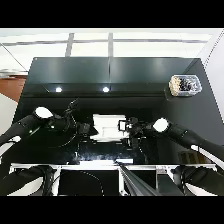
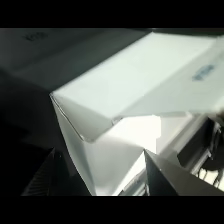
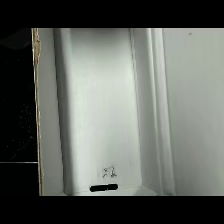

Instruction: Fold the box and place the chain.

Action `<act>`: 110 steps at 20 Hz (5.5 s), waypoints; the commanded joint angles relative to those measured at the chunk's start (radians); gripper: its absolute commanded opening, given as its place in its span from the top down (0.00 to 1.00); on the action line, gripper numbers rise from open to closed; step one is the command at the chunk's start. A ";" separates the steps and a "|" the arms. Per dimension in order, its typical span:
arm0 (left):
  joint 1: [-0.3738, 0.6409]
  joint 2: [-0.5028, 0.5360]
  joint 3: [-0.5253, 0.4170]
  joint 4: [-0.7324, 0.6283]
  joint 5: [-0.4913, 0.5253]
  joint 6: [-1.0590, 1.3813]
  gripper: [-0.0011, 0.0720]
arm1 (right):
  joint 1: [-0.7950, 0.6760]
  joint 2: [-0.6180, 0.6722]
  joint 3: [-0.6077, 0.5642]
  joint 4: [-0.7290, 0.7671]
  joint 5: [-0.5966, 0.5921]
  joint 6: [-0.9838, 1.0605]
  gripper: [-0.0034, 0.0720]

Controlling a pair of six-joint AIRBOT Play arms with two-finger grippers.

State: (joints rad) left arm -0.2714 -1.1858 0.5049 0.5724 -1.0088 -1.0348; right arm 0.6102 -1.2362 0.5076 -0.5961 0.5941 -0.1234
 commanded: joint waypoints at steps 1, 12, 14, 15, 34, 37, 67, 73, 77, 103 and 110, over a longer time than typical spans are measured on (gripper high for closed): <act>-0.048 0.002 0.001 0.008 0.085 -0.073 0.11 | 0.001 0.000 0.000 0.000 0.000 0.000 0.33; -0.306 0.002 0.171 0.538 0.137 -0.669 0.13 | 0.001 0.000 0.000 0.000 0.000 0.000 0.33; -0.366 0.002 0.204 0.649 0.132 -0.801 0.13 | 0.001 0.000 0.000 0.000 0.000 0.000 0.33; -0.393 0.001 0.219 0.698 0.132 -0.862 0.13 | 0.001 0.000 0.000 0.000 0.000 0.000 0.33; -0.590 -0.096 0.301 0.961 0.041 -1.366 0.69 | 0.001 0.000 0.000 0.000 0.000 0.000 0.33; -0.590 -0.127 0.330 0.961 0.032 -1.380 0.69 | 0.001 0.000 0.000 0.000 0.000 0.000 0.33; -0.586 -0.164 0.367 0.971 0.006 -1.378 0.94 | 0.001 0.000 0.000 0.000 0.000 0.000 0.33; -0.586 -0.164 0.367 0.976 -0.024 -1.378 0.58 | 0.001 0.000 0.000 0.000 0.000 0.000 0.33; -0.586 -0.164 0.367 0.980 -0.020 -1.378 0.60 | 0.001 0.000 0.000 0.000 0.000 0.000 0.33; -0.582 -0.138 0.348 1.017 -0.029 -1.333 0.95 | -0.012 0.122 0.000 -0.174 0.068 0.071 0.04; -0.582 -0.145 0.348 1.017 -0.014 -1.332 0.95 | -0.012 0.122 0.000 -0.145 0.098 0.064 0.42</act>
State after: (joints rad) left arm -0.8543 -1.3296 0.8532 1.5883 -1.0321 -2.3665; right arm 0.5980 -1.1149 0.5076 -0.7605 0.6743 -0.0536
